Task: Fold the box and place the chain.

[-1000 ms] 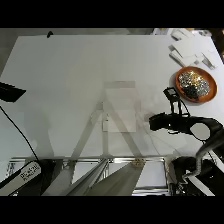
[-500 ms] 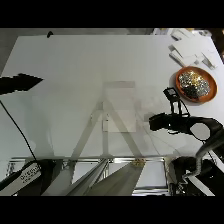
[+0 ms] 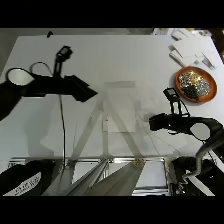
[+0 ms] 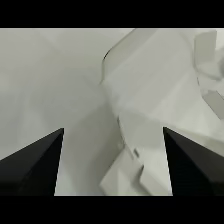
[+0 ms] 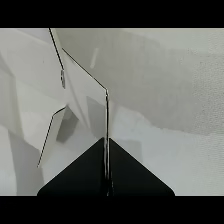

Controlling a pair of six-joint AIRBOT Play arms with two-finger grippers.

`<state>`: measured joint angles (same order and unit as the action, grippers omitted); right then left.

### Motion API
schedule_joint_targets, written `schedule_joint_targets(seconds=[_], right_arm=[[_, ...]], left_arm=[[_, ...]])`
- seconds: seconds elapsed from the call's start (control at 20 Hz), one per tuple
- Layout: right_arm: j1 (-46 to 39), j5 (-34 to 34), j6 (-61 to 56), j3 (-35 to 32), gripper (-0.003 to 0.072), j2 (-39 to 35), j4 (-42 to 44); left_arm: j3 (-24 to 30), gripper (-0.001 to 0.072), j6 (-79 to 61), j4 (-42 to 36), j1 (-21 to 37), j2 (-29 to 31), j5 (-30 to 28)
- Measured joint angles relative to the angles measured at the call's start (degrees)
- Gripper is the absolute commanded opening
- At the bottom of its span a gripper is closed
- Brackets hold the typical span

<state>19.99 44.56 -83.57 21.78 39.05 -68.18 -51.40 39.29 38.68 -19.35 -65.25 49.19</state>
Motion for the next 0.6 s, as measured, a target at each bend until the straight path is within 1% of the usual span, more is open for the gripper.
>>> schedule_joint_targets(seconds=[0.05, 0.1, 0.15, 0.2, 0.25, 0.3, 0.35, 0.4, 0.45, 0.55, 0.6], right_arm=[[0.0, 0.24, 0.0, 0.0, 0.0018, 0.0, 0.0], [0.0, 0.48, 0.0, 0.0, 0.0018, 0.0, -0.02], [0.0, 0.61, 0.0, 0.0, 0.0018, 0.0, -0.04], [0.0, 0.72, 0.0, 0.02, 0.0018, 0.0, -0.02], [0.0, 0.81, 0.0, 0.0, 0.0018, 0.0, -0.07], [0.0, 0.85, 0.0, 0.0, 0.0018, 0.0, -0.07], [0.0, 0.92, 0.0, 0.0, 0.0018, 0.0, -0.07], [0.0, 0.94, 0.0, 0.0, 0.0018, 0.0, -0.07], [0.0, 0.96, 0.0, 0.0, 0.0018, 0.0, -0.09], [0.0, 0.96, 0.0, 0.0, 0.0018, 0.0, -0.11], [0.0, 0.98, 0.02, 0.0, 0.0018, 0.0, -0.11]], left_arm=[[0.0, 0.0694, 0.44, 0.79, -3.3, 0.0, -3.72], [0.0, 0.0641, 0.85, 1.53, -5.73, 0.0, -6.29], [0.0, 0.0358, 1.33, 2.43, -7.74, 0.0, -8.52], [0.0, 0.0114, 2.14, 3.37, -9.09, 0.0, -10.12], [0.0, 0.0075, 3.78, 4.15, -10.12, 0.0, -11.1], [0.02, 0.0116, 5.66, 4.9, -10.88, 0.0, -11.65], [0.02, 0.0225, 7.17, 5.31, -11.41, 0.0, -11.85], [0.02, 0.0224, 8.44, 5.75, -11.78, 0.0, -11.85], [0.02, 0.0242, 9.31, 6.19, -11.96, 0.0, -11.87], [0.0, 0.0363, 10.67, 6.58, -11.39, -0.07, -11.3], [0.0, 0.0562, 11.1, 6.82, -10.51, -0.28, -10.51]])
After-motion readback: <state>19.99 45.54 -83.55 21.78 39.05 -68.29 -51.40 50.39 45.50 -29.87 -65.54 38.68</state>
